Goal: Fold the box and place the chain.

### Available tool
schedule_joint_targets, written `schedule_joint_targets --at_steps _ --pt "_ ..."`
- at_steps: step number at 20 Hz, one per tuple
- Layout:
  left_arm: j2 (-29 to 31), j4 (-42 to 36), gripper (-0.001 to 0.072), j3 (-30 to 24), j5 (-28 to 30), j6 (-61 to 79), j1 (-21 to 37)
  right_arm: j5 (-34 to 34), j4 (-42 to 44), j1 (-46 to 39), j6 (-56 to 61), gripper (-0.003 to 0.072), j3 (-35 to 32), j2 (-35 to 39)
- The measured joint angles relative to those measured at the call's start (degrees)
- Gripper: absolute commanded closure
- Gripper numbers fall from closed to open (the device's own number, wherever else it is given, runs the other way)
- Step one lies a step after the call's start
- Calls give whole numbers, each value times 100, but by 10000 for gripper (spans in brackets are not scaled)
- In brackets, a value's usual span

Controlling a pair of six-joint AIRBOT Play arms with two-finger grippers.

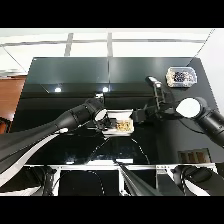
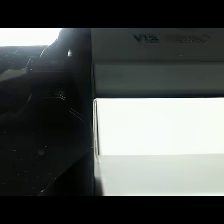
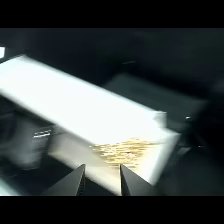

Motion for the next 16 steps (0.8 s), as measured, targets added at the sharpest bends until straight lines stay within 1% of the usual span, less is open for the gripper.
schedule_joint_targets --at_steps 4,8,9,10,11,12,14,16 --pt "0 2 684 0 90 2 0 428 -841 -774 90 412 -24 149" --pt "0 24 682 0 133 122 7 595 -1128 -1110 85 412 -33 201" --pt "0 24 627 0 129 201 13 623 -1172 -1139 81 412 -33 205" --pt "0 22 416 0 125 273 13 632 -1189 -1163 72 412 -33 210" --pt "0 17 240 2 125 304 9 649 -1204 -1178 63 412 -33 212" --pt "0 -2 223 15 72 343 -2 651 -1217 -1191 63 412 -33 212" --pt "35 50 223 68 -120 509 -44 640 -1235 -1204 61 412 -33 214" --pt "236 297 223 103 -225 752 -146 595 -1248 -1213 61 412 -33 216"
